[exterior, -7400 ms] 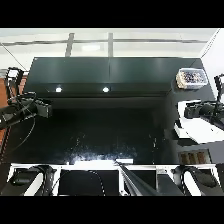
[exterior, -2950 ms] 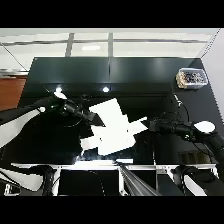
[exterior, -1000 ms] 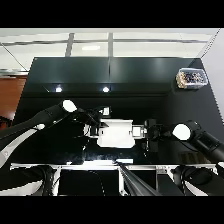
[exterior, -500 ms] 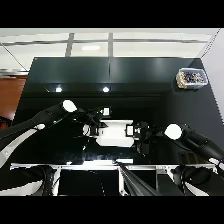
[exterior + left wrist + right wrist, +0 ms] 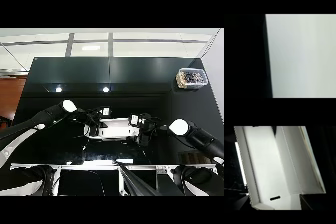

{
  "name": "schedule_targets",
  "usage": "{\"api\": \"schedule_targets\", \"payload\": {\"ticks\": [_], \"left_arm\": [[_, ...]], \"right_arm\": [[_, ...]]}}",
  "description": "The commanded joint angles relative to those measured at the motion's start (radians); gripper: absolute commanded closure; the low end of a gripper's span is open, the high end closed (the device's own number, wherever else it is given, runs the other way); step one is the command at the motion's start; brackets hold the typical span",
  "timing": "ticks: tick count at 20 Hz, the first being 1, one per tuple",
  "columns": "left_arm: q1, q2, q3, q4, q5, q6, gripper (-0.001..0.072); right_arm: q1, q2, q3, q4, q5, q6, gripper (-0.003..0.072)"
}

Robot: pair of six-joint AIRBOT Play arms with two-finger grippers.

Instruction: Fold the box and place the chain.

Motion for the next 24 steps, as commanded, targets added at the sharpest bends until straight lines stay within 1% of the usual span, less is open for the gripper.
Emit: {"api": "schedule_targets", "payload": {"ticks": [1, 6, 9, 11, 13, 19, 24], "left_arm": [[-0.001, 0.000, 0.000, -0.001, -0.006, 0.002, 0.0681], [-0.001, 0.000, 0.000, -0.001, -0.006, 0.002, 0.0681], [-0.001, 0.000, 0.000, -0.001, -0.006, 0.002, 0.0681], [-0.001, 0.000, 0.000, -0.001, -0.006, 0.002, 0.0681], [-0.001, 0.000, 0.000, -0.001, -0.006, 0.002, 0.0681], [0.000, 0.000, 0.000, -0.001, -0.007, 0.002, 0.0681], [0.000, 0.000, 0.000, -0.001, -0.007, 0.002, 0.0681]], "right_arm": [[-0.016, 0.003, 0.003, 0.001, -0.023, -0.023, -0.0017], [-0.025, 0.002, 0.019, 0.021, -0.024, -0.027, -0.0017], [-0.025, -0.019, 0.019, 0.056, 0.046, -0.069, -0.0017], [-0.025, -0.040, 0.019, 0.111, 0.078, -0.129, -0.0017], [-0.026, -0.069, 0.019, 0.147, 0.079, -0.187, -0.0017], [-0.026, -0.187, 0.018, 0.134, 0.068, -0.259, -0.0017], [-0.026, -0.213, 0.018, 0.129, 0.058, -0.277, -0.0017]]}}
